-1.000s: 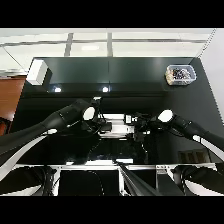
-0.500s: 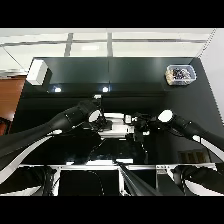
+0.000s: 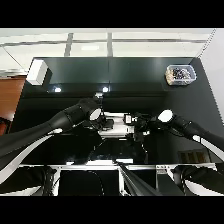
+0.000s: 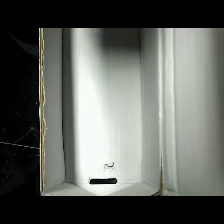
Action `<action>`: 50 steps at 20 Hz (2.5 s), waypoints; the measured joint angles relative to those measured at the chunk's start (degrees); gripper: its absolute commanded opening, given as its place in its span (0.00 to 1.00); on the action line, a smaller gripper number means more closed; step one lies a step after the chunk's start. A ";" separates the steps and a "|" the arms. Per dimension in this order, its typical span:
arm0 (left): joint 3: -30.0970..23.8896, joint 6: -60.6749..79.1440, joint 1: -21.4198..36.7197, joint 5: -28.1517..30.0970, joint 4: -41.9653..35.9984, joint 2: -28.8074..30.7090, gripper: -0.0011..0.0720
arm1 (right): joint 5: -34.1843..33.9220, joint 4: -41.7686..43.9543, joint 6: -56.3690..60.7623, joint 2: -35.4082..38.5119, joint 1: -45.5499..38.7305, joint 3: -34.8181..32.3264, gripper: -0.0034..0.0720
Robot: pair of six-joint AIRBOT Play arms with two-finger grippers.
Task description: Fold the box and place the chain.
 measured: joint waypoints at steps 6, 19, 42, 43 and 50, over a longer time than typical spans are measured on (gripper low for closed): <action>0.39 -1.42 -0.74 -0.70 0.39 -0.98 0.05 | 0.02 0.00 0.17 0.00 0.00 0.00 0.22; 0.46 -1.27 -0.98 -0.07 -0.76 -1.27 0.05 | 2.01 -3.48 2.16 3.06 -0.52 -0.04 1.00; 0.46 -1.33 -0.98 -0.11 -1.20 -1.27 0.05 | 5.79 3.41 7.10 4.15 -0.28 -0.04 0.51; 0.46 -1.33 -0.98 -0.09 -1.20 -1.27 0.05 | 5.51 3.54 8.00 3.98 -0.24 -0.04 0.42; 0.46 -1.40 -0.98 -0.04 -1.40 -1.27 0.05 | 10.99 -7.76 36.63 8.35 -3.50 2.40 0.06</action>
